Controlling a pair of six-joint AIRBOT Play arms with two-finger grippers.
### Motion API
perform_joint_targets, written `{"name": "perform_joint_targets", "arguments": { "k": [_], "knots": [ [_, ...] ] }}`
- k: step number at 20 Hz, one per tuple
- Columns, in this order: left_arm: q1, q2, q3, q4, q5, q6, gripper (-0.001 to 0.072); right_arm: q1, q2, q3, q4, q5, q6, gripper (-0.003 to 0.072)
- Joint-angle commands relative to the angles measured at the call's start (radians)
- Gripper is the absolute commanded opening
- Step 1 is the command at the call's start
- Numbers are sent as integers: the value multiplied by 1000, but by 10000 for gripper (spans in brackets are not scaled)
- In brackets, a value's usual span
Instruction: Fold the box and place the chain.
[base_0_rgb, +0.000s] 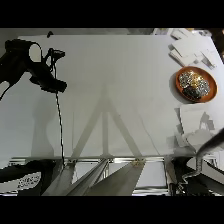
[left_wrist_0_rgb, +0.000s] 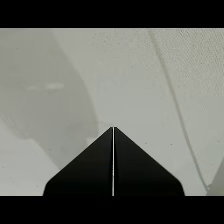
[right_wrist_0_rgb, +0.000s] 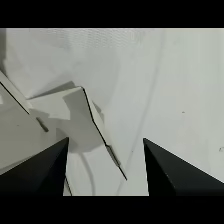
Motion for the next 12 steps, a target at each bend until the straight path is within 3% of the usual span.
{"name": "perform_joint_targets", "arguments": {
  "k": [1, 3, 5, 6, 9, 10, 11, 12],
  "knots": [
    [0, 1, 0, 0, 0, 0, 11, -47, -63, 1, -16, 26, -70, 424],
    [1, 1, 0, 0, 0, 0, 11, -35, -69, 1, -16, -17, -69, 287],
    [1, 1, 0, 0, 0, 0, 11, -16, -74, 1, -44, -39, -68, 268],
    [1, 1, 0, 0, 0, 0, 11, -11, -82, 1, -46, -40, -68, 174],
    [1, 1, 0, 0, 0, 0, 11, 32, -113, 1, -39, -37, -65, 151],
    [0, 1, 0, 0, 0, 0, 11, 60, -115, 1, -39, -29, -65, 115],
    [1, 1, 0, 0, 0, 0, 11, 98, -114, 1, -38, 3, -65, 19],
    [1, 1, 0, 0, 0, 0, 11, 139, -114, 1, -30, 40, -65, 18]
  ]
}}
